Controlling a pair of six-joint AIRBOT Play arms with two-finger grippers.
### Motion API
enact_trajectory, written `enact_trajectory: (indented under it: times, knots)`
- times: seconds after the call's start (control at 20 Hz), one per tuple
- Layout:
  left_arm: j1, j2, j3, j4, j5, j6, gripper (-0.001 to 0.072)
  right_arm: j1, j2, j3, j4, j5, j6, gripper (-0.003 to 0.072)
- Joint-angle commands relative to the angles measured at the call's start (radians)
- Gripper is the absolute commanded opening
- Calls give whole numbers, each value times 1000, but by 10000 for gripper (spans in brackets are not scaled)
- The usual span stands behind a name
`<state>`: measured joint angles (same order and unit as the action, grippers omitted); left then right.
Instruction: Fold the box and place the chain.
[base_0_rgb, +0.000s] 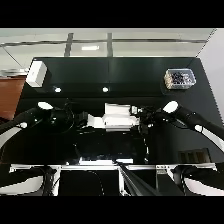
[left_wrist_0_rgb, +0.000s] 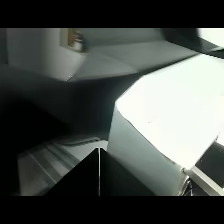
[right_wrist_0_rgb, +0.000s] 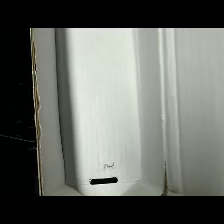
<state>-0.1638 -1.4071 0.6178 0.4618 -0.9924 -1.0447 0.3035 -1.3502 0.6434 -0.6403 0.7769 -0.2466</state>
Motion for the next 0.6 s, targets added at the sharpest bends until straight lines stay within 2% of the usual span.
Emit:
enact_trajectory:
  times: [0.0, 0.25, 0.3, 0.35, 0.4, 0.45, 0.55]
  knots:
    - [-52, -3, 49, -33, -6, 54, 22, 0, -1, 0, 0, 0, 0, 407]
    - [-95, -5, 103, -31, -2, 62, 31, 0, -1, 0, 0, 0, 0, 406]
    - [-95, -5, 106, -32, -3, 62, 177, 0, -1, 0, 0, 0, 0, 407]
    - [-95, -5, 109, -27, -6, 63, 400, 0, -1, 0, 0, 0, 0, 406]
    - [-95, -5, 111, -26, -8, 62, 583, 0, -1, 0, 0, 0, 0, 407]
    - [-96, -5, 111, -30, -13, 61, 646, 0, -1, 0, 0, 0, 0, 407]
    - [-105, -4, 111, -33, -13, 61, 646, 0, -1, 0, 0, 0, 0, 407]
